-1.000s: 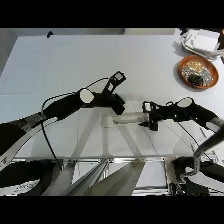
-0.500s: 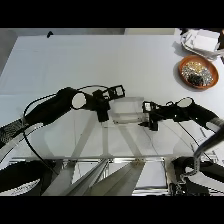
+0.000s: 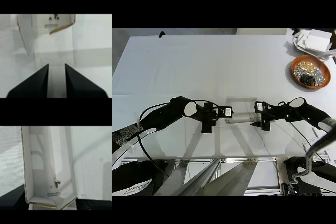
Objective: Fold the box and place the chain.
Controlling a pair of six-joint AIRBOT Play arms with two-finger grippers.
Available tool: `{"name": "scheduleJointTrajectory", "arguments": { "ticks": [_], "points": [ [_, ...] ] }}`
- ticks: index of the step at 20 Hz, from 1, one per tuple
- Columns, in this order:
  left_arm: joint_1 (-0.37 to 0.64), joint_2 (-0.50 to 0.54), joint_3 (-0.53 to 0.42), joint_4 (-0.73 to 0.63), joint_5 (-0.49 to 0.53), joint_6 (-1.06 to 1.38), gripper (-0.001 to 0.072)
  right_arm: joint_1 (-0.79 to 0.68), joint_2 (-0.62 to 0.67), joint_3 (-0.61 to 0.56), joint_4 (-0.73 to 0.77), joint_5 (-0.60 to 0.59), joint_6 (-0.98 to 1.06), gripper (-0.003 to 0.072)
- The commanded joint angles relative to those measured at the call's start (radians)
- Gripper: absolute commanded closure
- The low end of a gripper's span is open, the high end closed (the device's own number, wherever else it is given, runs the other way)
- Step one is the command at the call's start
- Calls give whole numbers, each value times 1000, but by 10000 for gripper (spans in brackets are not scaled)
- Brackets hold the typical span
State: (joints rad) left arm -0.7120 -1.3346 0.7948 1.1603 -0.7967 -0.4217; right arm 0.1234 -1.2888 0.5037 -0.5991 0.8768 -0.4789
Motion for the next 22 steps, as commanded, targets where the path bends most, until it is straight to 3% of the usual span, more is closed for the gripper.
{"name": "scheduleJointTrajectory", "arguments": {
  "ticks": [1,2,5,18,21,22],
  "points": [
    [-8,-13,-8,-13,41,22,397,0,1,1,0,2,-1,365],
    [-14,-17,-8,-24,63,22,362,0,1,1,1,2,-1,365],
    [-26,-19,-8,-33,112,35,362,0,1,1,1,2,-1,365],
    [-26,-27,-8,-91,122,139,370,0,1,1,0,2,-1,365],
    [-35,-35,-8,-187,119,228,405,0,1,1,0,2,-1,365],
    [-46,-36,-8,-204,119,249,477,0,1,1,0,2,-1,365]
  ]
}}
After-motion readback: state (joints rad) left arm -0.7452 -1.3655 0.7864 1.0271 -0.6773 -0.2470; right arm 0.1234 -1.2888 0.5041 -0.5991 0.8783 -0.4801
